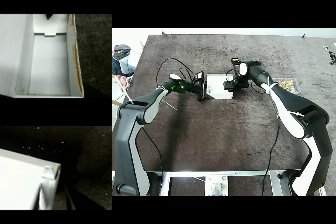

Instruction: Fold the box and place the chain.

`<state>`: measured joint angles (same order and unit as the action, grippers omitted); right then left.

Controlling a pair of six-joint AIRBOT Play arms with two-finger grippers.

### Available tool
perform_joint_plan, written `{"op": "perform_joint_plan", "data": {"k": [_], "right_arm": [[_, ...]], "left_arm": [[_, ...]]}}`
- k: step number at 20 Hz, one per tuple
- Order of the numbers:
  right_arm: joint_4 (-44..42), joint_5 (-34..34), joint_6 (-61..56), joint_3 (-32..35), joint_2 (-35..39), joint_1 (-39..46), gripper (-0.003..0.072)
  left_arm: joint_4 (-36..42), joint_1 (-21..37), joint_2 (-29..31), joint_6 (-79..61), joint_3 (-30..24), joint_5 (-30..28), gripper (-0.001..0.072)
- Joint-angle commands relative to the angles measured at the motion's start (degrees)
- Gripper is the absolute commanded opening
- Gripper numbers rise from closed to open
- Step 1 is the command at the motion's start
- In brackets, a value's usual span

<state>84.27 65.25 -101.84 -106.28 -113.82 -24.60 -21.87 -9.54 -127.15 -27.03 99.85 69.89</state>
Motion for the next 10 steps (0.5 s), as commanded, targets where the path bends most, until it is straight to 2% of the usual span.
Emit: {"op": "perform_joint_plan", "data": {"k": [1,9,10], "right_arm": [[7.10,1.42,-4.52,-2.71,-1.55,-2.16,0.0334],[8.37,2.78,-9.14,-2.82,-3.76,-2.73,0.0328],[8.57,2.25,-9.44,-2.82,-3.76,-2.75,0.0168]], "left_arm": [[0.00,0.00,0.02,0.00,-0.02,0.00,0.0177],[0.00,0.00,0.02,0.00,-0.02,-0.02,0.0177],[0.00,0.00,0.02,0.00,-0.02,-0.02,0.0177]]}}
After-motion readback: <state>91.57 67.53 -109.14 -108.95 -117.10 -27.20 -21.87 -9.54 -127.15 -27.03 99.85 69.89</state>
